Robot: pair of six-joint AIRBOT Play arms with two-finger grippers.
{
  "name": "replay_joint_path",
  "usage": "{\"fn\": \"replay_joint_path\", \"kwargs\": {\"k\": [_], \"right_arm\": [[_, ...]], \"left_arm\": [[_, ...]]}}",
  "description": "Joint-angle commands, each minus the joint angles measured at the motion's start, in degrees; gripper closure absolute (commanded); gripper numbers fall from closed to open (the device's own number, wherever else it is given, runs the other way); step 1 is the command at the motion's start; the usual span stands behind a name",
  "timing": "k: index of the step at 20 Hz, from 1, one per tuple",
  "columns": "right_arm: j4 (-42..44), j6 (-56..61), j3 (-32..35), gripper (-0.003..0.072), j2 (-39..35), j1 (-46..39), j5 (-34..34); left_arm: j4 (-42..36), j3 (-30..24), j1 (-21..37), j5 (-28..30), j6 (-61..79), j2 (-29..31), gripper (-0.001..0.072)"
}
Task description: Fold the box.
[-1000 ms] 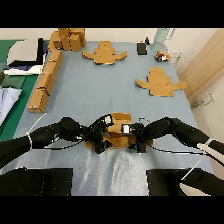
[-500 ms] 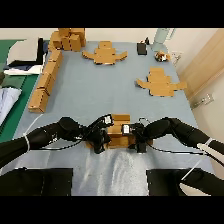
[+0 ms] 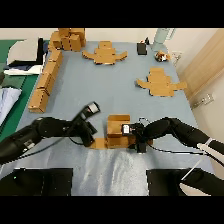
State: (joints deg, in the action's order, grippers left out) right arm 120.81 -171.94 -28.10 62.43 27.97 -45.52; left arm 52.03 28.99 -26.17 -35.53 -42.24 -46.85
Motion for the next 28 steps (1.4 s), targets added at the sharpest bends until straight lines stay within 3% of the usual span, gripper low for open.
{"fn": "replay_joint_path", "kwargs": {"k": [1, 2, 4, 7, 9, 13, 16, 23, 28], "right_arm": [[0.0, 0.0, 0.0, 0.0288, 0.0, 0.0, 0.0], [0.0, 0.0, 0.0, 0.0289, 0.0, 0.0, 0.0], [0.0, 0.0, 0.0, 0.0289, 0.0, 0.0, 0.0], [0.0, 0.0, 0.0, 0.0289, 0.0, 0.0, 0.0], [0.0, 0.0, 0.0, 0.0289, 0.0, 0.0, 0.0], [0.0, 0.0, 0.0, 0.0289, 0.0, 0.0, 0.0], [0.0, 0.0, 0.0, 0.0289, 0.0, 0.0, 0.0], [0.0, 0.0, 0.0, 0.0289, 0.0, 0.0, 0.0], [0.0, 0.0, 0.0, 0.0289, 0.0, 0.0, 0.0]], "left_arm": [[16.7, 0.0, 8.9, -11.6, -39.7, 5.4, 0.0694], [17.1, -0.3, 12.6, -17.0, -44.8, 5.1, 0.0695], [13.6, -1.3, 17.0, -22.3, -44.5, 3.5, 0.0695], [5.1, -2.7, 16.1, -20.0, -40.8, -1.2, 0.0695], [3.4, -2.8, 14.0, -17.8, -40.9, -5.8, 0.0695], [-10.4, -2.7, 8.3, -11.4, -33.8, -11.3, 0.0696], [-12.2, -2.7, 5.0, -7.4, -33.7, -11.9, 0.0696], [-12.6, -2.6, 0.4, -6.0, -34.2, -13.6, 0.0696], [-12.5, 1.6, -0.3, -7.5, -35.6, -13.5, 0.0696]]}}
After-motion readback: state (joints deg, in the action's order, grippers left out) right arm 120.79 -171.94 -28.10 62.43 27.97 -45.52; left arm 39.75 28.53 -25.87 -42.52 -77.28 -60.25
